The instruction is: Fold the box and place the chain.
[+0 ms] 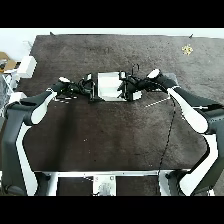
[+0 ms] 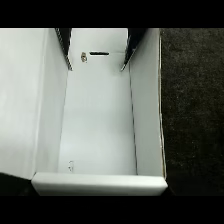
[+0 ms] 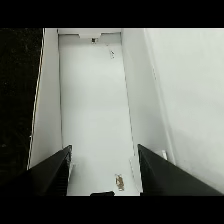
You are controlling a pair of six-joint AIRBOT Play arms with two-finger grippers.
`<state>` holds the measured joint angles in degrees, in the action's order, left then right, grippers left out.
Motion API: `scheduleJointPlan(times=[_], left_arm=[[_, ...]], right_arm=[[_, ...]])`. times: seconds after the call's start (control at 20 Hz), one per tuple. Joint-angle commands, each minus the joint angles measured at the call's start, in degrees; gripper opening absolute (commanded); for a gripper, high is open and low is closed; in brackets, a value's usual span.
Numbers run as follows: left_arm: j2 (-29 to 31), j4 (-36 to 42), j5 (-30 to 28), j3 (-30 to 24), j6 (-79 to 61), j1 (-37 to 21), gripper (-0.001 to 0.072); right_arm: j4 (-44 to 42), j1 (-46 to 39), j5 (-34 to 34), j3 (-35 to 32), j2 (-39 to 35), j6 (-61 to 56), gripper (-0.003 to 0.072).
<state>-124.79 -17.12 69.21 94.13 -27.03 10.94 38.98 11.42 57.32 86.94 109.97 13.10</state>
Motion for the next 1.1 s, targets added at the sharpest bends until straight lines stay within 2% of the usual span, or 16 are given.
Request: scheduleJointPlan(times=[0.0, 0.4, 0.45, 0.5, 0.55, 0.6, 0.65, 0.75, 0.8, 0.85, 1.05], left_arm=[[0.0, 0.0, 0.0, 0.0, 0.0, -0.1, 0.0358], [0.0, 0.0, 0.0, 0.0, 0.0, 0.0, 0.0358], [0.0, 0.0, 0.0, 0.0, 0.0, 0.0, 0.0358], [0.0, 0.0, 0.0, 0.0, 0.0, -0.1, 0.0358], [0.0, 0.0, 0.0, 0.0, 0.0, -0.1, 0.0358], [0.0, 0.0, 0.0, 0.0, 0.0, -0.1, 0.0358], [0.0, 0.0, 0.0, 0.0, 0.0, -0.1, 0.0358], [0.0, 0.0, 0.0, 0.0, 0.0, -0.1, 0.0358], [0.0, 0.0, 0.0, 0.0, 0.0, 0.0, 0.0358], [0.0, 0.0, 0.0, 0.0, 0.0, 0.0, 0.0358], [0.0, 0.0, 0.0, 0.0, 0.0, -0.1, 0.0358]], right_arm=[[0.2, 0.0, 0.0, 0.0, 0.0, 0.0, 0.0656], [0.2, -0.1, 0.1, 0.0, 0.0, 0.0, 0.0666], [0.2, -0.1, 0.1, 0.0, -0.1, -0.2, 0.0634], [0.2, -0.4, 0.1, 0.0, -0.5, -1.1, 0.0550], [0.7, -0.8, 0.1, 0.0, -1.0, -2.5, 0.0549], [2.4, -1.3, 0.4, 0.0, -1.8, -4.5, 0.0456], [5.7, -1.8, 1.1, 0.1, -2.9, -7.8, 0.0254], [11.9, -2.8, 2.0, 0.1, -5.4, -16.4, 0.0248], [14.7, -3.3, 2.8, 0.1, -6.8, -20.1, 0.0106], [16.7, -3.7, 3.4, 0.1, -8.3, -24.2, -0.0001], [18.7, -6.4, 4.2, 0.1, -13.5, -43.0, 0.0001]])
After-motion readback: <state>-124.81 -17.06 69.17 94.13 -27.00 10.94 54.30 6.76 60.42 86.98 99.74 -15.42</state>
